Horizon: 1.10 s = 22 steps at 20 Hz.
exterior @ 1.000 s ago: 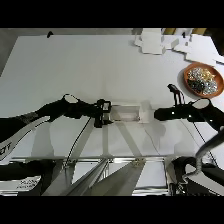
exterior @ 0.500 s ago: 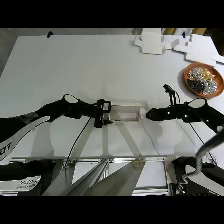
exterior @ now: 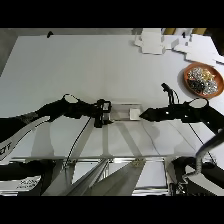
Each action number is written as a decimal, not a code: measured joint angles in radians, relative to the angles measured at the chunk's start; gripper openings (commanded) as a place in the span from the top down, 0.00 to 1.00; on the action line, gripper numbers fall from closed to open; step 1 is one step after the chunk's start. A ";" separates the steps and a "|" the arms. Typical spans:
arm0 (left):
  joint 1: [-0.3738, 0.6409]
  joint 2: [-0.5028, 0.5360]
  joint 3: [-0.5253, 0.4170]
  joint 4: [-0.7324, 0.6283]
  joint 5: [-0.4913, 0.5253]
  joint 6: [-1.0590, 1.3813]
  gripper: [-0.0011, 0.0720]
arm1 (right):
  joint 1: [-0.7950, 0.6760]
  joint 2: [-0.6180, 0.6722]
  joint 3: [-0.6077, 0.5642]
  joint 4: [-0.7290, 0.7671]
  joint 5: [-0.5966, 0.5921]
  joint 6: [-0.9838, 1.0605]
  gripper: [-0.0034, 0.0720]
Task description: Fold the box and place the chain.
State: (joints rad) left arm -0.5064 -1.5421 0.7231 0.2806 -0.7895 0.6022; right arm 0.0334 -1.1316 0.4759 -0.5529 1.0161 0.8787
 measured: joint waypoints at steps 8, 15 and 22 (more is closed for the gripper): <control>0.000 0.000 0.000 0.000 0.000 0.000 0.69 | 0.124 0.001 0.028 -0.084 -0.116 0.144 0.47; 0.000 0.000 0.000 0.000 0.000 0.000 0.69 | 0.304 -0.001 0.126 -0.334 -0.225 0.537 0.48; 0.000 0.000 0.000 0.000 0.000 0.000 0.69 | 0.435 -0.068 0.175 -0.623 -0.222 0.942 0.48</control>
